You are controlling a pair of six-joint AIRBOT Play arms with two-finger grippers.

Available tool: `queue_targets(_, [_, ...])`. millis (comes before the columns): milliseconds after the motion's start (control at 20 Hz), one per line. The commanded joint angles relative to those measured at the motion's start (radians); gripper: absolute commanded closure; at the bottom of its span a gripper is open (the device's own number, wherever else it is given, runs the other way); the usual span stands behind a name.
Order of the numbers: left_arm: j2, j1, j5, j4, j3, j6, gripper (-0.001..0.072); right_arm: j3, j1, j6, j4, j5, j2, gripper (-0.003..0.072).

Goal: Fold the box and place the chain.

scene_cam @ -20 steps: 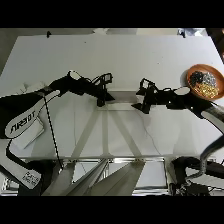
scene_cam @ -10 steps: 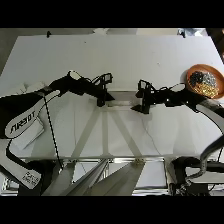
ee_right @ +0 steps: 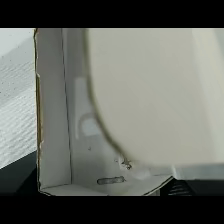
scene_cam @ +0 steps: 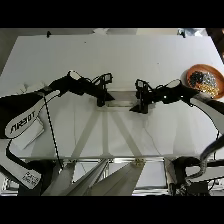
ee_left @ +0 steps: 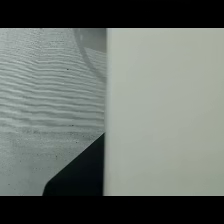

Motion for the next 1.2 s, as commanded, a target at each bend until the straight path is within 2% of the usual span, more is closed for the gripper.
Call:
queue_targets(0, [0.000,0.000,0.001,0.000,0.000,0.000,0.0696,0.006,0.000,-0.002,-0.025,0.001,-0.010,0.0036])
queue_targets(650, [0.000,0.000,0.001,0.000,0.000,0.000,0.0696,0.006,0.000,-0.009,-0.024,0.001,-0.010,0.0037])
queue_targets(750, [0.000,0.000,0.001,0.000,0.000,0.000,0.0696,0.006,0.000,-0.009,-0.025,0.000,-0.010,0.0064])
queue_targets(850, [0.000,0.000,0.001,0.000,0.000,0.000,0.0696,0.006,0.000,-0.009,-0.029,0.000,-0.010,0.0261])
queue_targets(900, [0.000,0.000,0.001,0.000,0.000,0.000,0.0696,0.006,0.000,-0.009,-0.029,0.000,-0.009,0.0292])
queue_targets(1150, [0.000,0.000,0.001,0.000,0.000,0.000,0.0696,0.006,0.000,-0.009,-0.029,0.001,-0.009,0.0288])
